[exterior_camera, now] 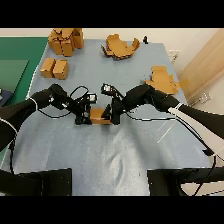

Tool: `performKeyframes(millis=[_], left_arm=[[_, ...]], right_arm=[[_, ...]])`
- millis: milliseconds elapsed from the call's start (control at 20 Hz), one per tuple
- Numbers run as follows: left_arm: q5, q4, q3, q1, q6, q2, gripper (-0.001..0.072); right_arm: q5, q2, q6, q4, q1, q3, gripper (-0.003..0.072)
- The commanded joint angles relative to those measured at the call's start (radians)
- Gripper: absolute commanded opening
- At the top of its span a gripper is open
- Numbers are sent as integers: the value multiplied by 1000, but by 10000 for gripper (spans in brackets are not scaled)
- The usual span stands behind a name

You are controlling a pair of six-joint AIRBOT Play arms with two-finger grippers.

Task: Fold the box.

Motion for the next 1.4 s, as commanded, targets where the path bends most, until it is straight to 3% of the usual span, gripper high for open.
performKeyframes(millis=[0,350,700,1100,1350], left_arm=[[0,-2,0,1,-1,0,97],[0,-3,0,1,-1,0,97],[0,-3,0,1,-1,0,97],[0,-3,0,1,-1,0,97],[0,-3,0,1,-1,0,97]], right_arm=[[-31,-5,26,10,2,0,4],[-31,-47,53,0,2,-4,3],[2,19,52,13,2,-3,3],[27,-69,51,21,2,-3,3],[74,32,51,19,-2,6,3]])
